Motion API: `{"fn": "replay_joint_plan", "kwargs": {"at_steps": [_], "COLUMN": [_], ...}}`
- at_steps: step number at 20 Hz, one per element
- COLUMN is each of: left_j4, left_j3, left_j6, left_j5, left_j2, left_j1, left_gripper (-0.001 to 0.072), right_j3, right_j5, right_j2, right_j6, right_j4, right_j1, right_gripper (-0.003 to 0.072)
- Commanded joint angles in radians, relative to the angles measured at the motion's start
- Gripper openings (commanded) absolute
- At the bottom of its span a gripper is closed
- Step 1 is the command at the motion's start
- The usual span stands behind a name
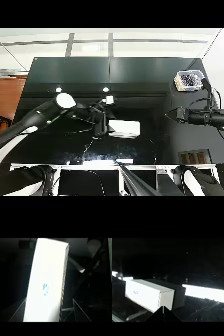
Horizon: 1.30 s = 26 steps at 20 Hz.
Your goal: Fold the box and place the chain.
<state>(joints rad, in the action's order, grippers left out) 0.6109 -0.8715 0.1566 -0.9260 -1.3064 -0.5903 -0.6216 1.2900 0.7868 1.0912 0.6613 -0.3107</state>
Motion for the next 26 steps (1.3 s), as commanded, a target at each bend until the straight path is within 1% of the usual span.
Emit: {"fn": "replay_joint_plan", "kwargs": {"at_steps": [1, 3, 6, 9, 13, 26], "left_j4": [-0.005, 0.001, 0.011, 0.01, 0.043, 0.043], "left_j3": [-0.113, -0.164, -0.172, -0.172, -0.172, -0.172], "left_j6": [0.034, 0.035, 0.035, 0.04, 0.061, 0.061], "left_j5": [0.035, 0.034, 0.034, 0.032, 0.033, 0.02], "left_j2": [-0.113, -0.165, -0.195, -0.197, -0.197, -0.206], "left_j1": [-0.103, -0.12, -0.118, -0.119, -0.118, -0.121], "left_gripper": [0.0705, 0.0705, 0.0706, 0.0705, 0.0705, 0.0706], "right_j3": [-0.001, -0.001, -0.001, -0.001, -0.001, -0.001], "right_j5": [0.001, 0.001, 0.001, 0.0, -0.001, -0.004], "right_j2": [-0.009, -0.009, -0.009, -0.009, -0.009, -0.009], "right_j6": [0.0, 0.0, -0.005, -0.012, -0.016, -0.015], "right_j4": [0.001, 0.001, 0.001, 0.001, 0.001, 0.001], "right_j1": [-0.018, -0.018, -0.018, -0.018, -0.017, -0.017], "right_gripper": [0.0015, 0.0015, 0.0015, 0.0015, 0.0015, 0.0015]}}
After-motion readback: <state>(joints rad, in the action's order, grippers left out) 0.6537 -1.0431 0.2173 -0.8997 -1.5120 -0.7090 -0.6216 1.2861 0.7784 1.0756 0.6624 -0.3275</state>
